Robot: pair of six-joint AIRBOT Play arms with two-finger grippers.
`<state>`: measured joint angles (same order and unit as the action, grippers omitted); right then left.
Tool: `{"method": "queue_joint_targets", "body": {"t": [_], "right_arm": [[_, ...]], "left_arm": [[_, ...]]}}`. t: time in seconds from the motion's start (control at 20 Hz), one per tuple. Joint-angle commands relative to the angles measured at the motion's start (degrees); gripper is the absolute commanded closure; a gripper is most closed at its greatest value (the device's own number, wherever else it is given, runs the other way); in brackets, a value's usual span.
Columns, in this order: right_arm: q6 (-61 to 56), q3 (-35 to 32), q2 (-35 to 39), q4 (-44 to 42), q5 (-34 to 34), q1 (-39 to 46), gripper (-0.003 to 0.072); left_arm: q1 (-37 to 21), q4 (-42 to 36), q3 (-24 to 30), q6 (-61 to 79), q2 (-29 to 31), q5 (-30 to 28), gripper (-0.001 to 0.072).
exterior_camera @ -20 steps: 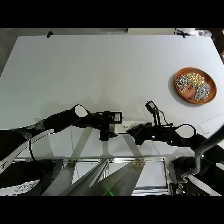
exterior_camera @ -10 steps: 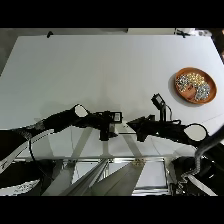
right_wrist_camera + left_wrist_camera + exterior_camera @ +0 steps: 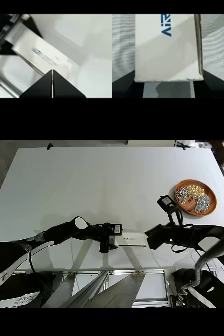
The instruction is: Fold the box and place the chain.
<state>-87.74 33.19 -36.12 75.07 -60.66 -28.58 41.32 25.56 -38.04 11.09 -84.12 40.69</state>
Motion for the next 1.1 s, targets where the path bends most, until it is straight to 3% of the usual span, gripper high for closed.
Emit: {"method": "queue_joint_targets", "body": {"t": [0.0,0.15,0.4,0.8,0.85,0.95,1.05], "right_arm": [[-10.5,2.5,-0.6,16.2,-21.6,0.0,0.0681],[-11.3,2.5,-2.6,15.2,-29.0,0.0,0.0681],[-11.4,2.5,-6.9,8.6,-26.3,0.0,0.0680],[-11.1,2.5,-7.8,8.3,-19.5,0.0,0.0680],[-10.7,2.5,-7.8,8.3,-19.3,0.0,0.0680],[-10.7,2.5,-7.8,8.3,-19.0,0.0,0.0680],[-10.7,2.5,-7.8,8.3,-18.2,0.0,0.0680]], "left_arm": [[-0.7,0.7,-0.3,0.0,0.0,-2.6,0.0560],[-0.5,0.7,-0.3,0.0,0.0,-2.4,0.0560],[-0.5,0.3,-0.3,0.1,0.0,-2.8,0.0560],[-0.5,-0.2,-0.3,0.0,0.0,1.3,0.0560],[-0.5,-0.2,-0.3,0.2,0.0,1.3,0.0568],[-0.6,-1.2,-0.3,0.0,0.3,1.4,0.0706],[-0.7,-1.8,-0.3,-1.3,2.0,1.5,0.0706]]}}
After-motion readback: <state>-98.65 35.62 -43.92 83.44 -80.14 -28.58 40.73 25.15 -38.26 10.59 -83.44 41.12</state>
